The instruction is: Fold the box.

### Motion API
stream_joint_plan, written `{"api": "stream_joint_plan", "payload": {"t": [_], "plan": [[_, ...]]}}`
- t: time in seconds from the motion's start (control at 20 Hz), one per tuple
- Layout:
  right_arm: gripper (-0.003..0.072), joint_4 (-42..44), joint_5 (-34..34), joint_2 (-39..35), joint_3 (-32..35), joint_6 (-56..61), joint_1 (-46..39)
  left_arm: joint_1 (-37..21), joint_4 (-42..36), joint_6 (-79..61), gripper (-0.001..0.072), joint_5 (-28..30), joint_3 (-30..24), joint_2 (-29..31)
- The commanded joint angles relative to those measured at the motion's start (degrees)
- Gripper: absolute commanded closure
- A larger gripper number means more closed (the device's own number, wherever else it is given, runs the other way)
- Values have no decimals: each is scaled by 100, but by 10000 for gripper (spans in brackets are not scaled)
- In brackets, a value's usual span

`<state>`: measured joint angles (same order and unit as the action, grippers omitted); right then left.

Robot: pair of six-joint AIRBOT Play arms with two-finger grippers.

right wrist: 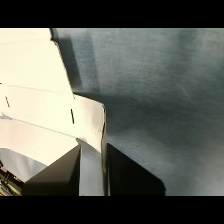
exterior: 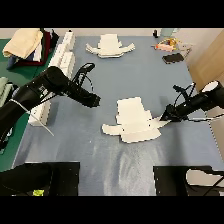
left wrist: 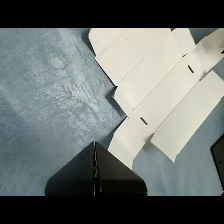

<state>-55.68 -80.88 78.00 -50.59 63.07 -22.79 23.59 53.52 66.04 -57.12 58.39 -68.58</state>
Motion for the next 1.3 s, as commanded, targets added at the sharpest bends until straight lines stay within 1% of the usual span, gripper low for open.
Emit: {"api": "stream_joint_plan", "payload": {"t": [0.0,0.3,0.35,0.4,0.45,0.5,0.6,0.65,0.7,0.75,0.9,1.05,1.15,1.25], "plan": [[563,428,-166,74,-4,-343,7,0,-122,0,697,13,-2,0],[565,531,-127,74,15,-358,7,0,-208,85,697,15,-2,0],[645,553,-129,74,20,-358,11,0,-269,162,696,17,0,0],[681,562,-133,63,22,-361,46,0,-278,208,696,15,0,0],[682,560,-98,13,42,-393,120,-22,-273,243,696,15,0,0],[682,573,59,-125,120,-457,208,-55,-273,245,695,2,0,0],[682,612,621,-634,428,-459,415,-173,-271,243,694,-129,0,2],[683,629,866,-944,629,-457,505,-251,-273,240,599,-236,0,2],[683,671,1086,-1292,883,-450,586,-317,-273,245,278,-319,0,2],[683,697,1239,-1615,1121,-389,654,-389,-275,273,149,-400,0,2],[683,708,1587,-2684,1899,-72,837,-518,-271,201,149,-577,0,0],[683,706,1746,-3560,2529,116,1010,-608,-245,22,149,-767,-26,2],[683,708,1880,-3998,2835,195,1075,-667,-254,-118,149,-793,-201,2],[683,706,2020,-4284,3049,232,1075,-715,-295,-315,149,-778,-518,0]]}}
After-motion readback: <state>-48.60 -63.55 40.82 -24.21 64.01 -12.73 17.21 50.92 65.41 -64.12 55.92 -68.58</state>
